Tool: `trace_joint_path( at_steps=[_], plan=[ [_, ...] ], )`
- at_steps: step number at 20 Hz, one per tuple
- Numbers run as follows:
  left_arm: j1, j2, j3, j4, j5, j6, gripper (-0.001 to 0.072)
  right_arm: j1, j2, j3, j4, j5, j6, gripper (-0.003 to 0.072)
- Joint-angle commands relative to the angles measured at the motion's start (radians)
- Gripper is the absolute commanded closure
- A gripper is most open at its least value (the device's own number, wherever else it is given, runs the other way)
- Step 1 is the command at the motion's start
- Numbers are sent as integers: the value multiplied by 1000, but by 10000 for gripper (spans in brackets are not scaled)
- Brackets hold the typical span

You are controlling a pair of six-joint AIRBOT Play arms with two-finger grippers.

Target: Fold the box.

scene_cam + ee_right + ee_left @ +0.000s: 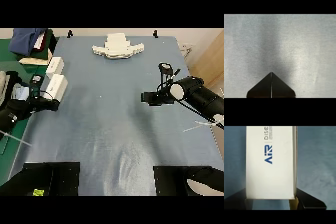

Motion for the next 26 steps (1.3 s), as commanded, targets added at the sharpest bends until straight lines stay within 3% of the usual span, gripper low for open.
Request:
trace_joint_path(
  at_steps=[1, 5, 12, 20, 26],
  plan=[
    [123, -195, 154, 3, 10, -134, 297, 0, 0, 1, 1, 0, 1, 681],
    [156, -419, 374, 34, -140, -156, 298, 0, 0, 1, 1, 0, 10, 681],
    [145, -684, 663, 76, -219, -237, 297, 0, 0, 1, 0, -12, 18, 681],
    [52, -802, 915, 138, -183, -237, 297, 0, -26, 1, 0, -31, 46, 681],
    [13, -819, 946, 145, -137, -211, 297, 0, -56, 1, 0, -31, 45, 681]
  ],
)
